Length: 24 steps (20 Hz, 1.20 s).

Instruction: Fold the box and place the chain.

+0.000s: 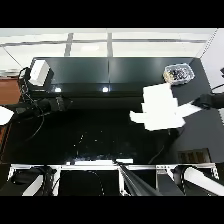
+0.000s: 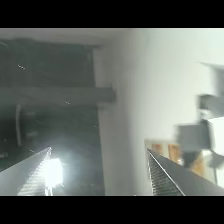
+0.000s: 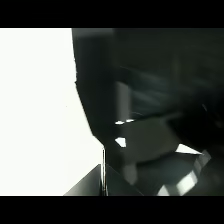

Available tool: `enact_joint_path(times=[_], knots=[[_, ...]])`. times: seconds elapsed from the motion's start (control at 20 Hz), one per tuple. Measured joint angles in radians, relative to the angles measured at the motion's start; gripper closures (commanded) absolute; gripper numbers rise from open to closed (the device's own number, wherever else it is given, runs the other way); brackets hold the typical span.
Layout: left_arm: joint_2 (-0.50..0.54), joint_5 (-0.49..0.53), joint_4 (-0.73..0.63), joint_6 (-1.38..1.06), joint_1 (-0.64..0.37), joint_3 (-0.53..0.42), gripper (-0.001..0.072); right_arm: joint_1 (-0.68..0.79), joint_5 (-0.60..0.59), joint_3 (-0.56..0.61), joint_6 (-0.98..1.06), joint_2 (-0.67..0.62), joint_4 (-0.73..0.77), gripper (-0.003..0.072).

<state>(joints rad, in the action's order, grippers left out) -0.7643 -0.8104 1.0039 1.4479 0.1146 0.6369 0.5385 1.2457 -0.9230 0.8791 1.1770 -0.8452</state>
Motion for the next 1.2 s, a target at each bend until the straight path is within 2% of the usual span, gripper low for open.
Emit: enact_joint_path(times=[0.1, 0.25, 0.45, 0.55, 0.8, 1.1, 1.2], knots=[[-0.026, -0.003, -0.012, -0.001, 0.041, -0.001, 0.0009, -0.093, -0.089, 0.117, 0.008, -0.114, 0.1, 0.0669], [-0.099, 0.047, -0.035, -0.003, 0.13, 0.0, 0.0009, -0.257, -0.251, 0.301, 0.032, -0.259, 0.225, 0.0669], [-0.253, 0.109, -0.124, -0.036, 0.203, 0.039, 0.0009, -0.502, -0.442, 0.475, 0.071, -0.341, 0.324, 0.0669], [-0.349, 0.091, -0.204, -0.104, 0.205, 0.081, 0.001, -0.613, -0.531, 0.523, 0.092, -0.355, 0.348, 0.0669], [-0.619, -0.101, -0.427, -0.307, 0.156, 0.206, 0.001, -0.768, -0.688, 0.566, 0.124, -0.368, 0.372, 0.0668], [-0.847, -0.358, -0.585, -0.544, 0.116, 0.325, 0.0011, -0.807, -0.733, 0.575, 0.132, -0.37, 0.379, 0.0669], [-0.909, -0.456, -0.565, -0.6, 0.115, 0.393, 0.0085, -0.811, -0.722, 0.576, 0.128, -0.37, 0.378, 0.0668]])
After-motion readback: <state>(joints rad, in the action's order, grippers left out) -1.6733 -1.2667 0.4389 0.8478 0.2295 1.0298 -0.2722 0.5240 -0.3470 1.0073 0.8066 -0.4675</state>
